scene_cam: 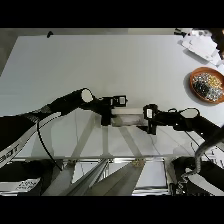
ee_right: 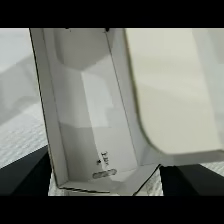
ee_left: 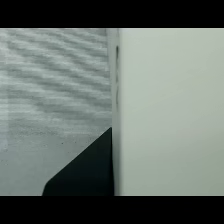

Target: Fold the box and place the chain.

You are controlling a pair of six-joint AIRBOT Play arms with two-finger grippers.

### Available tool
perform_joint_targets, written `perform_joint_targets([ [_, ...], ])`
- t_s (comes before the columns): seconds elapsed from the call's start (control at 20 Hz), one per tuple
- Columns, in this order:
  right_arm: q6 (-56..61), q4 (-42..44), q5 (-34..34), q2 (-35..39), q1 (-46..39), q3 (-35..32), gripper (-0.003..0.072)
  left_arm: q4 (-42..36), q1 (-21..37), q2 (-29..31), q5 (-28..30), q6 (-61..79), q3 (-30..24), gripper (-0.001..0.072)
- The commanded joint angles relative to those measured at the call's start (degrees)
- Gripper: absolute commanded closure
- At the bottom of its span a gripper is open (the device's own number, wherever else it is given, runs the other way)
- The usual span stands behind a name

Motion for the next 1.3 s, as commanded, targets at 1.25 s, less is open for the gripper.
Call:
perform_joint_targets([
  [1.25,-4.7,2.5,6.3,-10.8,-1.9,2.1,0.0054,-0.1,0.0,0.0,0.1,-0.1,0.0,0.0697],
])
